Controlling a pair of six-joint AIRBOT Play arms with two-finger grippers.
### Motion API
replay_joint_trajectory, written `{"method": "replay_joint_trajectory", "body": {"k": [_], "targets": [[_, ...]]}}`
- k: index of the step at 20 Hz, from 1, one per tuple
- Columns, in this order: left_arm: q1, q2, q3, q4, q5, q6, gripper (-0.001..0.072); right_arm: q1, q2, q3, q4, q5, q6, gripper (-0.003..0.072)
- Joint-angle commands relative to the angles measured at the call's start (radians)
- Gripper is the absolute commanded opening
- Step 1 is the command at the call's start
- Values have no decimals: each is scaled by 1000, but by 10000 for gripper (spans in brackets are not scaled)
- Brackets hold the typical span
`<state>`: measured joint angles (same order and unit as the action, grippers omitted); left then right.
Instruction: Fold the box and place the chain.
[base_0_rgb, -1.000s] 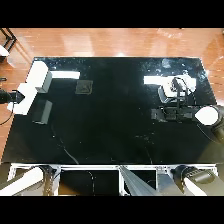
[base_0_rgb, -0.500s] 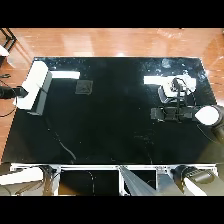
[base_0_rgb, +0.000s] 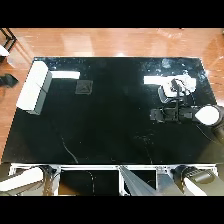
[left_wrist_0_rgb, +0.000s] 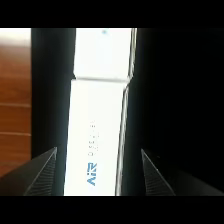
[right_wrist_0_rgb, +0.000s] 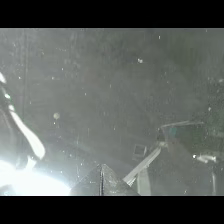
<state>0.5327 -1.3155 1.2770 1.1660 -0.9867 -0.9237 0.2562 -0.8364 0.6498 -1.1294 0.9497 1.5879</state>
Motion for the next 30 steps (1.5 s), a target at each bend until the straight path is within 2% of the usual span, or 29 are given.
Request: {"method": "replay_joint_trajectory", "body": {"k": [1,2,4,7,9,11,13,15,17,18,19,20,23,27,30], "targets": [[-1,113,111,-51,-116,-198,601,0,1,2,1,1,-59,18],[-1,143,123,-109,-135,-255,460,0,3,5,-7,39,-74,18],[-6,188,123,-230,-201,-293,21,0,35,6,-72,96,-73,17],[-82,212,119,-280,-330,-315,15,-1,168,14,-278,160,49,18],[-190,251,82,-223,-328,-315,15,-1,291,14,-426,207,142,18],[-337,335,-22,-128,-237,-316,14,-1,399,14,-514,257,209,18],[-496,438,-180,-60,-118,-345,14,0,462,10,-523,285,248,18],[-645,540,-373,-10,2,-417,15,0,472,0,-505,280,270,18],[-761,624,-554,3,101,-493,15,0,465,-10,-463,196,315,18],[-794,649,-614,22,139,-493,15,0,452,-10,-421,122,318,17],[-816,666,-658,69,169,-494,15,0,427,-10,-397,80,323,17],[-822,671,-676,127,165,-499,15,-1,389,-10,-397,87,324,17],[-820,668,-678,310,91,-602,15,0,239,-10,-435,164,323,18],[-819,678,-678,311,31,-615,16,0,204,-10,-433,100,324,17],[-819,726,-681,261,16,-623,16,0,203,-10,-435,101,324,17]]}}
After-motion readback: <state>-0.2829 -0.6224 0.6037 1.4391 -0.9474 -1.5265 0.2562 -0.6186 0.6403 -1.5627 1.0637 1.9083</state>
